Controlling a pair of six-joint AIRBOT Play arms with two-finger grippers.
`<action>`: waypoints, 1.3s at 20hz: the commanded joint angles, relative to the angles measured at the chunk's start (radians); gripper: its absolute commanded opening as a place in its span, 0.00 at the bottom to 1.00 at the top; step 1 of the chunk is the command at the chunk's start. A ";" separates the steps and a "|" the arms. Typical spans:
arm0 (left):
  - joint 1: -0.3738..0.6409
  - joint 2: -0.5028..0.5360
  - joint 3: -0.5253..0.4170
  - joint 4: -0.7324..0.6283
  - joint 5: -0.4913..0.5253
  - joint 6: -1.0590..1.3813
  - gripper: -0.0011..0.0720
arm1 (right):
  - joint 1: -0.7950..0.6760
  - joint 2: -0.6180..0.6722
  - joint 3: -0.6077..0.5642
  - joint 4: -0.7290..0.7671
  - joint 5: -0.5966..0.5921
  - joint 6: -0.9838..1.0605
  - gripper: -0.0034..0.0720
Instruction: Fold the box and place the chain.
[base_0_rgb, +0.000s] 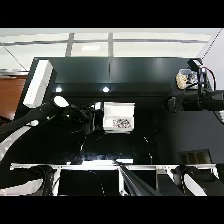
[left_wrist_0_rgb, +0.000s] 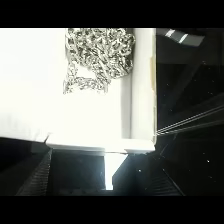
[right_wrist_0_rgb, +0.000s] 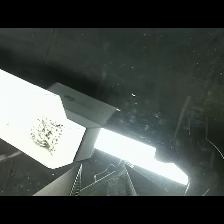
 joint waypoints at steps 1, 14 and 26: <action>-0.005 -0.030 0.017 -0.014 0.005 0.008 0.99 | 0.000 0.000 0.000 0.000 0.000 0.000 0.47; -0.027 -0.032 0.017 -0.034 0.005 0.034 0.97 | 0.000 -0.001 0.000 -0.011 -0.019 0.000 0.47; -0.035 -0.032 0.017 -0.031 0.006 0.037 0.55 | 0.149 -0.137 0.013 0.026 -0.158 0.156 0.92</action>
